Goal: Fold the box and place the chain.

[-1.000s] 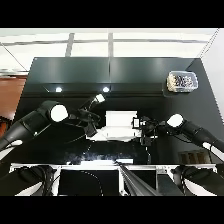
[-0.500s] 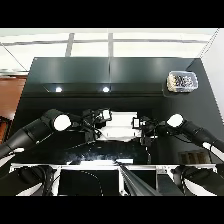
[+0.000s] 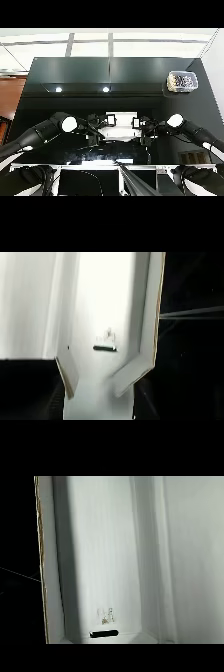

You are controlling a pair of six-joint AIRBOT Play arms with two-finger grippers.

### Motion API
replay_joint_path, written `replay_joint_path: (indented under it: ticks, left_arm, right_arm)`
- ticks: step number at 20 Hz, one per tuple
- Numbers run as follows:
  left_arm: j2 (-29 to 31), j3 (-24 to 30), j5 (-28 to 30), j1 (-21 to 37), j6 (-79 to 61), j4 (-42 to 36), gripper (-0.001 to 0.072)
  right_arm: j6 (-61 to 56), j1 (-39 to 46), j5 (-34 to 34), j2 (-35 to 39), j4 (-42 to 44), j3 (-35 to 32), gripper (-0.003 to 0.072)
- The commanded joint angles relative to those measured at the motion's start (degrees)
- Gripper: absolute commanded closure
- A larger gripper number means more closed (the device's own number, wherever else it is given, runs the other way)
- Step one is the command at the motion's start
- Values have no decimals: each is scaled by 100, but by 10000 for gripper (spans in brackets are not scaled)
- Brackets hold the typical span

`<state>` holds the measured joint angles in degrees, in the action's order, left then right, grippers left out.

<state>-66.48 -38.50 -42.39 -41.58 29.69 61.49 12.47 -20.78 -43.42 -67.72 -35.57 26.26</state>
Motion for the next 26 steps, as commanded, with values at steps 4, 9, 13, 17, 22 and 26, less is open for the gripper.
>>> replay_joint_path:
  ticks: [4, 9, 13, 17, 22, 26]
  left_arm:
    - [-114, 2, 304, -127, -11, -238, 549]
    - [-365, 2, 503, -127, -13, -1058, 548]
    - [-463, 2, 623, -116, -15, -1137, 548]
    - [-466, 2, 629, -118, -15, -1126, 456]
    - [-466, 2, 595, -127, -15, -1121, 515]
    - [-463, 0, 614, -125, -15, -1117, 361]
  right_arm:
    - [-2, -4, 0, 0, 0, -2, 510]
    - [-2, -4, 0, 0, 0, -2, 510]
    - [-2, -4, 0, 0, 0, -2, 510]
    - [-2, -4, 0, 0, 0, -2, 510]
    - [-2, -4, 0, 0, 0, -2, 510]
    - [-2, -4, 0, 0, 0, -2, 510]
